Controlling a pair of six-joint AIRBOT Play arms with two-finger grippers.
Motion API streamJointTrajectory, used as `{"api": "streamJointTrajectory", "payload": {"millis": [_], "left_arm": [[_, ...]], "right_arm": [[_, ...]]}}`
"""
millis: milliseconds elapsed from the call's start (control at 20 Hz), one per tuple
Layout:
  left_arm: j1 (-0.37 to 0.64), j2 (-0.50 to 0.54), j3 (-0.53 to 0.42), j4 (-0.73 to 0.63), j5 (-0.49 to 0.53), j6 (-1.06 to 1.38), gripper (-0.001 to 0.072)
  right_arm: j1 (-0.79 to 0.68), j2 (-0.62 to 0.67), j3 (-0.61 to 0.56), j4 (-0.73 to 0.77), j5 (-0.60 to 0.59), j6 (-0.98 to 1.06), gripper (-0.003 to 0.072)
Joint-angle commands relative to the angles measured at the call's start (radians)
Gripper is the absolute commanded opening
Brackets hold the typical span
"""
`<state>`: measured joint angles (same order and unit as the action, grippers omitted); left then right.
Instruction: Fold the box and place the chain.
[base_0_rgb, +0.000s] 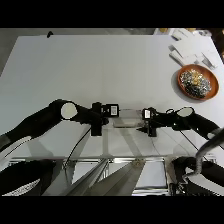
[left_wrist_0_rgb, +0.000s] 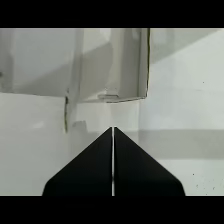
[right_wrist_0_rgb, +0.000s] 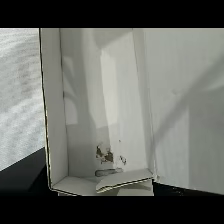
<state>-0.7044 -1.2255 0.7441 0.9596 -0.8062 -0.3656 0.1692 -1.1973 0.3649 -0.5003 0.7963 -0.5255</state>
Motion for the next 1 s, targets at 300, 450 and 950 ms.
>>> {"api": "streamJointTrajectory", "payload": {"millis": [300, 450, 950], "left_arm": [[0.093, -0.056, -0.013, 0.072, 0.018, 0.069, 0.0257], [0.092, -0.057, -0.013, -0.014, 0.079, 0.323, 0.0297], [0.035, -0.113, -0.013, -0.19, 0.064, 0.479, 0.0237]], "right_arm": [[0.0, 0.001, 0.001, 0.0, 0.0, 0.0, 0.0337], [0.0, 0.001, 0.001, 0.0, 0.0, 0.0, 0.0337], [0.0, 0.001, 0.001, 0.0, 0.0, 0.0, 0.0337]]}}
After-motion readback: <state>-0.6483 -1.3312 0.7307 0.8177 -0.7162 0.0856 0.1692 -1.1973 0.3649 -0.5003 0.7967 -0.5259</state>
